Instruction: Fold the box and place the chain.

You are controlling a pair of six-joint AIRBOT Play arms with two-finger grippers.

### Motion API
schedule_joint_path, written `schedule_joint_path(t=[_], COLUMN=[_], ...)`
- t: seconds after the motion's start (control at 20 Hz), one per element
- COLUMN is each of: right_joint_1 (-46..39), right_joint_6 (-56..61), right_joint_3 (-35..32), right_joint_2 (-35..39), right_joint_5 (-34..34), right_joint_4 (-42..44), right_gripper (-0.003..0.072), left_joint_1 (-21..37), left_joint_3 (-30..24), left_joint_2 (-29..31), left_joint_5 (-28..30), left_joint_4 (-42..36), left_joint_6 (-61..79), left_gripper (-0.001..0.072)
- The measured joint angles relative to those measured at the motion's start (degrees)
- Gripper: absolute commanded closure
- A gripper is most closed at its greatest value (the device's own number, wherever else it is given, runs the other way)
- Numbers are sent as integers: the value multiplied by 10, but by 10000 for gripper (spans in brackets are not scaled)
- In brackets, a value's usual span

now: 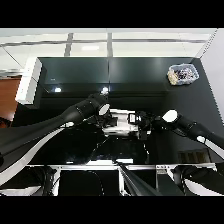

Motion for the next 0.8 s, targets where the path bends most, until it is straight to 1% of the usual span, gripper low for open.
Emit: schedule_joint_path(t=[0.05,0.1,0.25,0.4,0.5,0.6,0.65,0.7,0.75,0.8], right_joint_1=[0,0,-1,-3,-8,-10,-11,-11,-12,-12], right_joint_6=[0,0,14,63,88,102,104,104,100,95], right_joint_3=[0,0,1,2,2,2,2,2,2,2], right_joint_2=[0,0,10,51,78,93,98,101,104,105], right_joint_5=[1,3,16,36,61,65,66,66,64,58], right_joint_4=[2,3,-12,-63,-98,-118,-123,-124,-124,-123], right_gripper=[301,-18,-8,-7,-6,-5,95,254,354,393], left_joint_1=[0,0,0,0,0,0,0,0,0,0], left_joint_3=[0,0,0,1,1,1,1,1,1,1], left_joint_2=[0,0,0,0,0,0,0,0,0,0], left_joint_5=[0,0,0,-4,-7,-11,-14,-15,-16,-18], left_joint_4=[0,0,-3,-3,-3,-2,-2,-2,-2,-2], left_joint_6=[0,0,-2,-16,-27,-34,-37,-38,-40,-40], left_gripper=[684,684,684,684,684,684,684,683,683,684])
